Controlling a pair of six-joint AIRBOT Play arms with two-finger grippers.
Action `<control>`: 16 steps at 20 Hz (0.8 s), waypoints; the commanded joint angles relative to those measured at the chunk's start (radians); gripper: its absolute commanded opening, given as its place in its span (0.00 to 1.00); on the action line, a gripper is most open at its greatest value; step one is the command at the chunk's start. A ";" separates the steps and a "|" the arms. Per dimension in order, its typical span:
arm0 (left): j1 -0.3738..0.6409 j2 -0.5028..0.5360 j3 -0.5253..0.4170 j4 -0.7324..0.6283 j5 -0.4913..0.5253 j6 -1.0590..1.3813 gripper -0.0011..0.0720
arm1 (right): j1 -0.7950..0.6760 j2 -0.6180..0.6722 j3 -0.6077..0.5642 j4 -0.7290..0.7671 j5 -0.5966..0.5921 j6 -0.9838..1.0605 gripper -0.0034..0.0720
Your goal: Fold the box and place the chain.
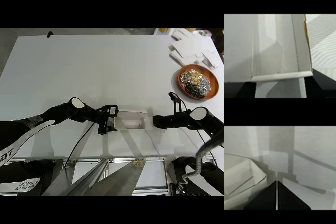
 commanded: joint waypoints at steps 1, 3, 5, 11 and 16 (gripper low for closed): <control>0.000 0.001 0.000 0.000 0.000 0.000 0.55 | 0.024 -0.002 0.000 0.160 0.039 -0.117 0.18; 0.000 0.001 0.000 0.000 0.001 0.000 0.55 | 0.024 0.026 0.000 0.169 0.059 -0.131 0.21; 0.000 0.001 0.000 0.000 0.000 0.000 0.55 | 0.024 0.049 0.000 0.169 0.071 -0.131 0.32; 0.000 0.001 0.000 0.000 0.000 0.000 0.55 | 0.024 0.098 0.000 0.166 0.112 -0.131 0.36; 0.000 0.001 0.000 0.000 0.000 0.000 0.55 | 0.024 0.133 0.000 0.166 0.128 -0.130 0.36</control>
